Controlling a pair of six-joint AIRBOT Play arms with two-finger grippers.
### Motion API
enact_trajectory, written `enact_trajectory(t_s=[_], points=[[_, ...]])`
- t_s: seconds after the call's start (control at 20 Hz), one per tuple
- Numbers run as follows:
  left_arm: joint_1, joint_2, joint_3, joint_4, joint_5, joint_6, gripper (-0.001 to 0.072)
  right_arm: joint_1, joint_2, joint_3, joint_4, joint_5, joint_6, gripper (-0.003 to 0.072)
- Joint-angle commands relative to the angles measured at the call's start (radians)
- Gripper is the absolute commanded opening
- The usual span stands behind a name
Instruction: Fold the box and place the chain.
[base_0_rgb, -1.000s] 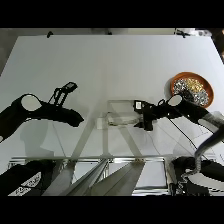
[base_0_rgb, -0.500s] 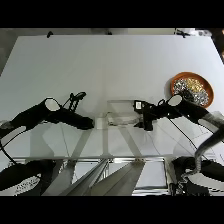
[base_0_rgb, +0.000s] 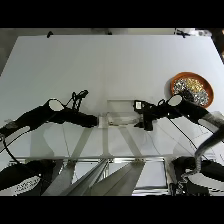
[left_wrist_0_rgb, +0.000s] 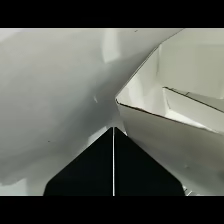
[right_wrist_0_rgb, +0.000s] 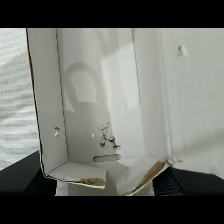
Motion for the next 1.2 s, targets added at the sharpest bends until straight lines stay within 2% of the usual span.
enact_trajectory(t_s=[0.0, 0.25, 0.35, 0.4, 0.65, 1.15], points=[[-0.014, -0.001, 0.001, -0.099, 0.010, 0.075, 0.0005, 0.000, 0.001, 0.000, 0.000, 0.000, 0.000, 0.0569], [-0.031, 0.000, 0.008, -0.128, 0.013, 0.092, 0.0034, 0.000, 0.001, 0.000, 0.000, 0.001, 0.000, 0.0569], [-0.031, 0.000, 0.029, -0.130, 0.001, 0.092, 0.0212, 0.000, 0.001, 0.000, 0.000, 0.001, 0.000, 0.0569], [-0.031, 0.000, 0.043, -0.132, -0.010, 0.092, 0.0228, 0.000, 0.001, 0.000, 0.000, 0.001, 0.000, 0.0569], [-0.050, 0.000, 0.082, -0.138, -0.020, 0.085, 0.0226, 0.000, 0.001, 0.000, 0.000, 0.000, 0.000, 0.0569], [-0.050, 0.000, 0.084, -0.139, -0.041, 0.085, 0.0205, 0.000, 0.001, 0.000, 0.000, 0.001, 0.000, 0.0569]])
